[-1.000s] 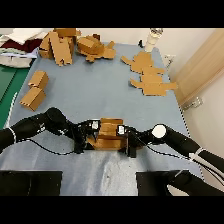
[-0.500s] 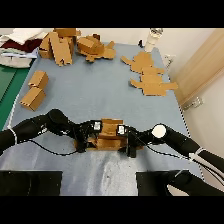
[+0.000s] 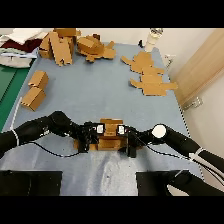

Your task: Fold the box.

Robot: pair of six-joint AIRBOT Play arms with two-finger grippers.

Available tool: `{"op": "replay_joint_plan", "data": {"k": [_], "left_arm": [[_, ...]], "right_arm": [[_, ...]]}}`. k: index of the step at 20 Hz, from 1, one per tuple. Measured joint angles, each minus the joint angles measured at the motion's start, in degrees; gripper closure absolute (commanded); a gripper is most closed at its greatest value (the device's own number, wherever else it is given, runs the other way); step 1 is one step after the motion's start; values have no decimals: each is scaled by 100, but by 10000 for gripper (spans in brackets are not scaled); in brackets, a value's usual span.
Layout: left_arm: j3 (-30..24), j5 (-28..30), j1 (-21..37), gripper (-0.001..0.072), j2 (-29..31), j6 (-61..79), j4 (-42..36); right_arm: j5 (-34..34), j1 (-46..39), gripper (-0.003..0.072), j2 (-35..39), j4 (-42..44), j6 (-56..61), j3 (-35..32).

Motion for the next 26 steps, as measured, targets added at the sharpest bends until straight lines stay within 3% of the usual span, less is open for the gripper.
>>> {"op": "replay_joint_plan", "data": {"k": [12,13,14,21,23,24,25,26], "left_arm": [[0,271,-282,686,-63,114,-330],[0,269,-286,433,-70,120,-354],[0,269,-286,224,-74,120,-385],[0,229,-284,222,-81,70,-450],[0,227,-284,225,-81,57,-457],[0,227,-284,314,-81,52,-459],[0,232,-284,545,-81,7,-459],[0,247,-273,695,-72,-94,-433]], "right_arm": [[4,0,152,0,2,2,0],[4,0,153,0,2,2,0],[4,0,153,0,4,2,0],[4,0,152,0,2,2,0],[4,0,152,0,2,0,2],[4,0,152,0,2,0,0],[4,0,152,0,2,0,0],[4,0,152,0,2,2,2]]}}
